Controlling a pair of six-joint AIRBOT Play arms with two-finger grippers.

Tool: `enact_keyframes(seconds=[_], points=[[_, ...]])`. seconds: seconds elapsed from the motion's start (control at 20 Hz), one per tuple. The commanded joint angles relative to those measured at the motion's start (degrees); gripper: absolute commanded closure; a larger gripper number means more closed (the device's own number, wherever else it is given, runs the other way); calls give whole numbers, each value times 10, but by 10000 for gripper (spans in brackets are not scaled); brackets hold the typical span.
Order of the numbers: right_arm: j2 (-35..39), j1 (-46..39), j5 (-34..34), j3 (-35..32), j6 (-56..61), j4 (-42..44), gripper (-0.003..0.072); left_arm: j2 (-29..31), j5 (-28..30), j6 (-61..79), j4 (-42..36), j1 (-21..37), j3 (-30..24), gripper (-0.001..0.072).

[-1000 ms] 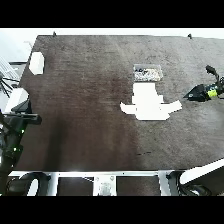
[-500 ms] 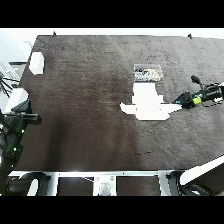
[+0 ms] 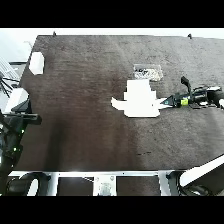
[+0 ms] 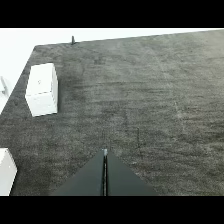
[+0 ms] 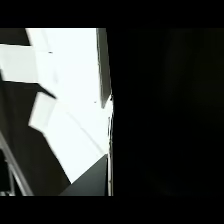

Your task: Fold the box and place the chain.

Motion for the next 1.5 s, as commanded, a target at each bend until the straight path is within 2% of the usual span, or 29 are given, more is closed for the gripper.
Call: enact_keyframes(seconds=[0.0,0.2,0.3,0.5,0.9,1.1,1.15,1.2,1.25,1.45], points=[[45,38,-8,-52,-6,65,677,0,0,0,0,0,0,688],[62,148,-91,-62,23,107,678,0,0,0,0,0,0,688],[62,194,-161,-55,39,108,678,0,7,0,2,0,0,688],[60,245,-239,-52,62,107,679,0,21,0,2,0,0,688],[21,277,-254,-12,62,72,680,0,12,0,1,0,1,688],[20,277,-259,-3,51,53,680,0,-12,0,1,0,1,688],[20,277,-259,-3,51,53,680,0,-30,0,1,0,1,659],[20,277,-258,-3,51,53,679,0,-61,1,1,0,1,267],[20,279,-258,-3,51,54,679,0,-78,-6,-12,0,2,105],[20,281,-258,-4,52,58,679,-14,-88,-43,-25,0,30,121]])
